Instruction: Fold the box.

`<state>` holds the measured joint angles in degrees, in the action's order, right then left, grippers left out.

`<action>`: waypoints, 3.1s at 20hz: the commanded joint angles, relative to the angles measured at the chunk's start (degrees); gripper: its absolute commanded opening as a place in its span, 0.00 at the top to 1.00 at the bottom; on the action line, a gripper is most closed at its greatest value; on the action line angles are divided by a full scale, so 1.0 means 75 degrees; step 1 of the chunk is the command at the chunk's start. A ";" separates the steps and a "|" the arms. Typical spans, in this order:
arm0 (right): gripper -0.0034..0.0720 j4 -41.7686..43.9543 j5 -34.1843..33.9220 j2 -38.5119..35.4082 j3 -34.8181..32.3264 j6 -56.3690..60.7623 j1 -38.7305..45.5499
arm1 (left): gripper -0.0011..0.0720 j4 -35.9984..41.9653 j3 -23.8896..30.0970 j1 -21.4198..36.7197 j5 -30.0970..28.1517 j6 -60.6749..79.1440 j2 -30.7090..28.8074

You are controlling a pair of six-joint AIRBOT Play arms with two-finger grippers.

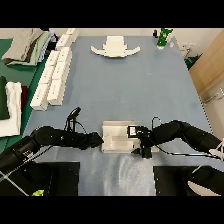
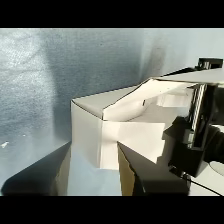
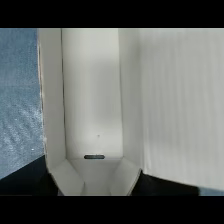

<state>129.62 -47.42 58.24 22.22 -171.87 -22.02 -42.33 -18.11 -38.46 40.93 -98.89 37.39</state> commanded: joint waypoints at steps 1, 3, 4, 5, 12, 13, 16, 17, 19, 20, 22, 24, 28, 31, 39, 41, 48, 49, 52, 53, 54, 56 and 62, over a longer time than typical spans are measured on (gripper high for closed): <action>0.29 0.0000 -0.0003 0.0003 -0.0006 0.0000 0.0003 | 0.43 0.0154 -0.0006 -0.0216 -0.0207 -0.0338 0.0009; 0.29 0.0003 0.0000 0.0000 -0.0006 0.0000 0.0003 | 0.43 -0.0137 -0.0044 -0.0536 -0.0501 -0.0801 0.0032; 0.29 0.0000 0.0000 0.0000 -0.0006 0.0000 0.0003 | 0.43 -0.0487 -0.0119 -0.0688 -0.0519 -0.1218 0.0096; 0.29 0.0000 0.0000 0.0003 -0.0003 0.0000 0.0003 | 0.43 -0.0962 -0.0236 -0.0877 -0.0513 -0.1716 0.0207; 0.29 0.0000 0.0000 0.0003 -0.0006 0.0003 0.0003 | 0.43 -0.3838 -0.1772 -0.2317 0.0277 -0.4602 0.1684; 0.29 0.0000 0.0000 0.0003 -0.0006 0.0003 0.0003 | 0.43 -0.3993 -0.1979 -0.2515 0.0417 -0.4841 0.1953; 0.29 0.0000 0.0000 0.0000 -0.0006 0.0000 0.0003 | 0.43 -0.4374 -0.2614 -0.3040 0.0883 -0.5056 0.2801; 0.29 0.0000 0.0000 0.0000 -0.0003 0.0000 0.0003 | 0.43 -0.4572 -0.2801 -0.3165 0.1040 -0.5316 0.3042; 0.29 0.0000 0.0000 0.0000 -0.0006 0.0000 0.0003 | 0.43 -0.4989 -0.3136 -0.3331 0.1358 -0.5887 0.3401; 0.29 0.0000 0.0000 0.0000 -0.0006 0.0003 0.0003 | 0.43 -0.5155 -0.3308 -0.3416 0.1521 -0.6114 0.3544; 0.29 0.0000 0.0000 0.0003 -0.0006 0.0003 0.0003 | 0.43 -0.5383 -0.3628 -0.3573 0.1848 -0.6283 0.3812; 0.29 0.0000 0.0000 0.0000 -0.0006 0.0000 0.0003 | 0.43 -0.5447 -0.3876 -0.3631 0.1955 -0.6312 0.4071; 0.29 0.0000 0.0000 0.0000 -0.0006 0.0003 0.0003 | 0.43 -0.5555 -0.3969 -0.3622 0.2139 -0.6729 0.4401; 0.29 0.0000 0.0000 0.0000 -0.0006 0.0003 0.0003 | 0.43 -0.5563 -0.3975 -0.3622 0.2151 -0.6744 0.4476; 0.29 0.0000 0.0000 0.0000 -0.0006 0.0000 0.0003 | 0.62 -0.6108 -0.3972 -0.3625 0.2127 -0.7536 0.4494; 0.29 0.0000 0.0000 0.0000 -0.0006 0.0003 0.0003 | 0.62 -0.6105 -0.3975 -0.3631 0.2133 -0.7536 0.4494; 0.29 0.0000 0.0000 0.0000 -0.0003 0.0003 0.0003 | 0.62 -0.6108 -0.4028 -0.3628 0.2139 -0.7536 0.4494; 0.29 0.0000 0.0000 0.0000 -0.0006 0.0000 0.0003 | 0.62 -0.6135 -0.4065 -0.3628 0.2145 -0.7536 0.4514; 0.29 0.0000 0.0000 0.0000 -0.0006 0.0003 0.0003 | 0.62 -0.6137 -0.4264 -0.3631 0.2215 -0.7332 0.4814; 0.29 0.0000 0.0000 0.0000 -0.0003 0.0000 0.0003 | 0.62 -0.6140 -0.4331 -0.3631 0.2296 -0.7329 0.4925; 0.29 0.0000 0.0000 0.0000 -0.0006 0.0003 0.0003 | 0.62 -0.6140 -0.4368 -0.3631 0.2363 -0.7329 0.4975; 0.29 0.0000 0.0000 0.0003 -0.0006 0.0003 0.0003 | 0.62 -0.6202 -0.4371 -0.3628 0.2381 -0.7326 0.4966; 0.29 -0.0003 -0.0003 0.0000 -0.0006 0.0003 0.0003 | 0.62 -0.6196 -0.4371 -0.3637 0.2471 -0.7329 0.4969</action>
<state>129.62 -47.44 58.24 22.22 -171.85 -22.02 -88.71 -50.81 -65.80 58.74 -153.97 74.56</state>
